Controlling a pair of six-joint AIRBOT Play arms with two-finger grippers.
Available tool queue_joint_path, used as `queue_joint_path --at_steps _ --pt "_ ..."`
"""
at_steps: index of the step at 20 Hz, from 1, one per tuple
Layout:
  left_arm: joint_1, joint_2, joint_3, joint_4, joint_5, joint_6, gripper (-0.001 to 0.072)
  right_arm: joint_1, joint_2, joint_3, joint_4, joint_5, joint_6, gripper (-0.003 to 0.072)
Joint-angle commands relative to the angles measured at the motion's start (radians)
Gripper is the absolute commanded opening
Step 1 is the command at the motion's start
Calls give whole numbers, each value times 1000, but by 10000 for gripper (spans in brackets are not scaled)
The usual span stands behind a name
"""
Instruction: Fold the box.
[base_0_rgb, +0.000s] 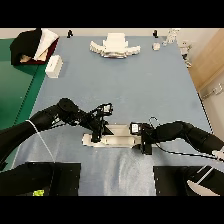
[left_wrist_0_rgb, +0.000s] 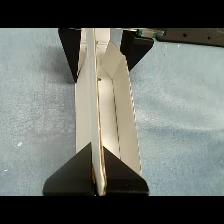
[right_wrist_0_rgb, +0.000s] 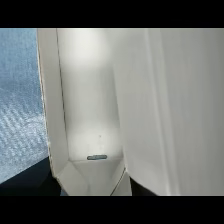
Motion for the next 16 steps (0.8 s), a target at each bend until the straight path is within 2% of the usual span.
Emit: queue_joint_path --at_steps 1,7,8,9,10,14,16 --pt "0 0 0 -3 0 0 14 -1 -1 1 0 2 1 517" --pt "0 0 0 0 -6 0 17 -1 -1 1 0 2 0 517" --pt "0 0 0 0 -5 0 153 -1 -1 1 0 2 0 517" --pt "0 0 0 0 4 -2 385 0 -1 1 0 2 1 517" --pt "1 0 0 0 13 -20 422 -1 -1 1 0 2 0 517" --pt "23 31 0 27 37 -164 423 0 -1 1 0 2 0 517" --pt "55 81 1 123 6 -290 423 -1 -1 1 0 2 0 517"
